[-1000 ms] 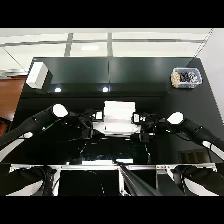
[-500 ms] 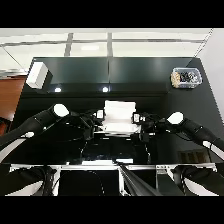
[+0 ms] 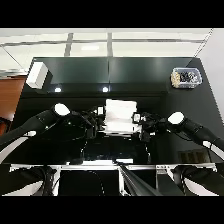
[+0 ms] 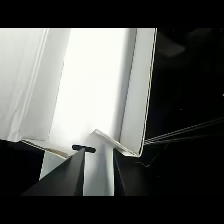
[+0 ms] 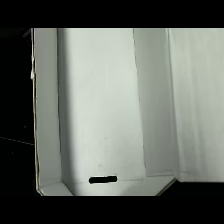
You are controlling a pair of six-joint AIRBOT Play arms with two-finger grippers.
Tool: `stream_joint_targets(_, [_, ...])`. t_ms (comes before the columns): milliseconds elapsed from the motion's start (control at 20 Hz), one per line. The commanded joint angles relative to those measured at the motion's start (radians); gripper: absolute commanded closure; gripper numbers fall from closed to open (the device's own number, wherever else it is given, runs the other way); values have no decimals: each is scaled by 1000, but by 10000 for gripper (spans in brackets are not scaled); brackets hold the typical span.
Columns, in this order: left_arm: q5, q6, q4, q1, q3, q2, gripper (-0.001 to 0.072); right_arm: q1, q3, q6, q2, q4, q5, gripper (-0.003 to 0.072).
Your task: Fold the box and place the chain.
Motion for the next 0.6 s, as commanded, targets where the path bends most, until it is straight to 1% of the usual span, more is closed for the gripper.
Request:
stream_joint_targets(0, [-25, 0, -11, 2, 1, -5, 488, 1, 0, 0, 0, 3, 3, 546])
stream_joint_targets(150, [-95, -22, 101, 20, 11, 5, 496, 1, 0, 0, 0, 3, 3, 545])
stream_joint_targets(200, [-109, -61, 141, 31, 13, 10, 560, 1, 0, 0, 0, 3, 3, 546])
stream_joint_targets(300, [-148, -85, 207, 57, 13, 26, 563, 1, 0, 0, 0, 3, 3, 545])
stream_joint_targets(400, [-146, -95, 220, 73, 13, 30, 563, 1, 0, 0, 0, 3, 3, 545])
stream_joint_targets(450, [-125, -95, 221, 74, 13, 29, 562, 1, 0, 0, 0, 3, 3, 545])
stream_joint_targets(500, [-93, -95, 220, 74, 13, 29, 520, 1, 0, 0, 0, 3, 3, 545])
stream_joint_targets(550, [-55, -95, 211, 73, 13, 29, 393, 1, 0, 0, 0, 3, 3, 545])
